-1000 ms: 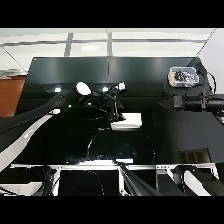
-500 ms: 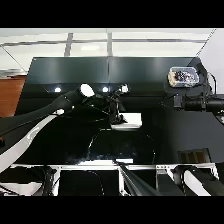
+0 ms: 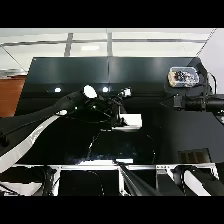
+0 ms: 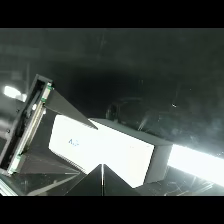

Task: Fold the box and place the chain.

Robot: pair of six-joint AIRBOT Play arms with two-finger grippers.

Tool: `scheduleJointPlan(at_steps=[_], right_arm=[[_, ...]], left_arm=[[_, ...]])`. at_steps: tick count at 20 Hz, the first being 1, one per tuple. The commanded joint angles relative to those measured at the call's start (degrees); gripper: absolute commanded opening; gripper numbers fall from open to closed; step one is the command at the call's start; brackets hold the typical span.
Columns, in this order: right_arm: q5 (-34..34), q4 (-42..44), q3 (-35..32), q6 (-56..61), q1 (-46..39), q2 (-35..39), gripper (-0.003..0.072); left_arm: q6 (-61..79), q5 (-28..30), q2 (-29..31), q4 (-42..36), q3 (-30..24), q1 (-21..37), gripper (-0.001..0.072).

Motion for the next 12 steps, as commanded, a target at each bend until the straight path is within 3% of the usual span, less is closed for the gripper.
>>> scheduleJointPlan(at_steps=[1,8,12], right_arm=[[0.0,-0.8,0.0,0.4,0.0,0.0,0.0015],[0.0,-0.8,0.0,0.5,0.0,0.0,0.0014],[0.0,-0.8,0.0,0.5,0.0,0.0,0.0015]], left_arm=[[0.6,-0.1,-0.1,0.1,0.7,-0.2,0.0702],[4.3,-2.6,-0.1,0.4,0.9,-0.4,0.0704],[4.5,-1.9,-0.1,5.1,0.9,-2.3,0.071]])
